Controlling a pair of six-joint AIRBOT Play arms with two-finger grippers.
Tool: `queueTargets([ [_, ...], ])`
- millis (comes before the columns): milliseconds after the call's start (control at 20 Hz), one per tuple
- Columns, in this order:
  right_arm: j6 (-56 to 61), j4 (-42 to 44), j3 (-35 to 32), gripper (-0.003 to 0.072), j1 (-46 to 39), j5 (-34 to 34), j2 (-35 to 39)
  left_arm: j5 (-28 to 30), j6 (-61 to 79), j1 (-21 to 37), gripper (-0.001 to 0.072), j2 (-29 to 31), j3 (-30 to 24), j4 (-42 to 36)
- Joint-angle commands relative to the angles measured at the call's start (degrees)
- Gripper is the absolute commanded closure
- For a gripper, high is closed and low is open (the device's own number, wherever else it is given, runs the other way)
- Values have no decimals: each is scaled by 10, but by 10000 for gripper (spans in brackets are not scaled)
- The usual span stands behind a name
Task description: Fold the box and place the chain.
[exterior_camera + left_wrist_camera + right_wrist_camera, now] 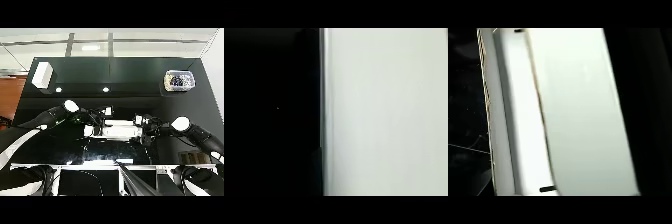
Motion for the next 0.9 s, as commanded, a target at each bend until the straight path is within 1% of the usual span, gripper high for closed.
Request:
queueTargets([
  [0,-29,7,-12,-11,-3,-4,-10,0,0,0,683,0,0,0],
  [100,-38,7,-14,-11,-3,-8,-15,0,0,0,683,0,0,0],
  [150,-40,7,-14,17,-3,-10,-19,0,0,0,683,0,0,0],
  [400,-44,7,-14,17,-3,-28,-54,0,0,0,683,0,0,0],
  [750,-45,7,-14,20,-1,-29,-56,0,0,0,683,-2,0,0],
  [800,-45,7,-14,73,-1,-29,-56,0,0,0,683,-2,0,0],
  [850,-45,7,-14,146,-1,-29,-56,0,0,0,683,-2,0,0],
])
